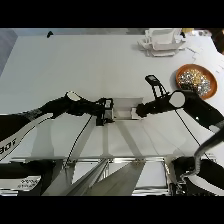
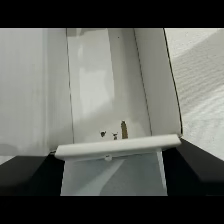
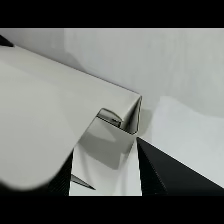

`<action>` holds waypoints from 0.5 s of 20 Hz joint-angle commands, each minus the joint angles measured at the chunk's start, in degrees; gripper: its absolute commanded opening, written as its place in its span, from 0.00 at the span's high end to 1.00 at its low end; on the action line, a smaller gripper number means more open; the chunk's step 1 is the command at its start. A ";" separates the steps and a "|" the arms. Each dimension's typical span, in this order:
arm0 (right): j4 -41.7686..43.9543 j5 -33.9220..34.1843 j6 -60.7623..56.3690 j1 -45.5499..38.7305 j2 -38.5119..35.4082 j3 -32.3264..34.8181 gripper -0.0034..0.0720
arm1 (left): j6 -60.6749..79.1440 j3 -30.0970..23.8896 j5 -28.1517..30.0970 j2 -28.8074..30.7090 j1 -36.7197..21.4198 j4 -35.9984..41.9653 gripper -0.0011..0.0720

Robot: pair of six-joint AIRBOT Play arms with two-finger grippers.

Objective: Fold the box and place the chain.

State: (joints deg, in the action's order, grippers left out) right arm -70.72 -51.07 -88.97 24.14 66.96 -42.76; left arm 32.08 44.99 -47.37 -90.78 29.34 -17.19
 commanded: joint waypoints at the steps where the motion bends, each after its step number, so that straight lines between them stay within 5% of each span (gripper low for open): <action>1: -9.49 -4.15 -11.80 4.68 3.69 -3.78 0.44 | 0.02 0.04 0.00 0.02 -0.02 0.00 0.97; 10: -15.76 -10.75 -25.11 10.93 12.09 -11.06 0.44 | 0.02 0.04 0.02 0.02 -0.02 -0.02 0.97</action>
State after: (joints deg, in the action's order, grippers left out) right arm -83.24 -58.33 -108.18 33.54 76.60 -52.21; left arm 32.10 44.99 -47.37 -90.78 29.34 -17.21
